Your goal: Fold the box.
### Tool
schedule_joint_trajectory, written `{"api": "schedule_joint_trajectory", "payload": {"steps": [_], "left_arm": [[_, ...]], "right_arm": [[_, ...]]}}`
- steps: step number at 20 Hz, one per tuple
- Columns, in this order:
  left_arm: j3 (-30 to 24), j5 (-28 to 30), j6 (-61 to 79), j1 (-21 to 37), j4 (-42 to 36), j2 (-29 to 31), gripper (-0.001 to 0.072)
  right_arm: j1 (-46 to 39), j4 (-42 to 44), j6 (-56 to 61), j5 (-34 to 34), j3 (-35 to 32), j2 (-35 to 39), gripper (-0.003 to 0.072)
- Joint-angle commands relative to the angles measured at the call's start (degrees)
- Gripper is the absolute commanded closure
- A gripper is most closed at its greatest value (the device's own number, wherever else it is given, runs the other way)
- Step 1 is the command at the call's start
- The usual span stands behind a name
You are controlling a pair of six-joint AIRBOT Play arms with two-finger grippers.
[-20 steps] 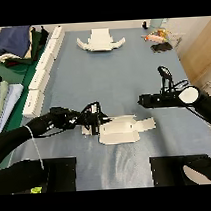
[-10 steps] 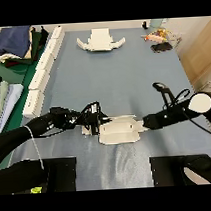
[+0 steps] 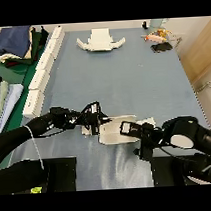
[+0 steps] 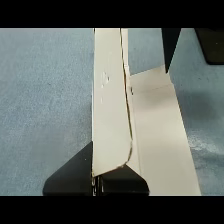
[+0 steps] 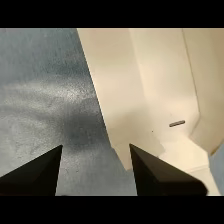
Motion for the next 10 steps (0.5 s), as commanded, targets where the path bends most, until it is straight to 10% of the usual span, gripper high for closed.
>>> {"api": "schedule_joint_trajectory", "payload": {"steps": [1,10], "left_arm": [[0.07,0.00,0.00,0.00,0.00,0.04,0.0695],[0.04,0.02,0.00,0.00,0.00,0.04,0.0695]], "right_arm": [[4.11,-7.89,-3.15,-7.69,-1.22,-6.05,0.0040],[4.11,-26.62,34.95,-10.80,0.37,-8.63,0.0045]]}}
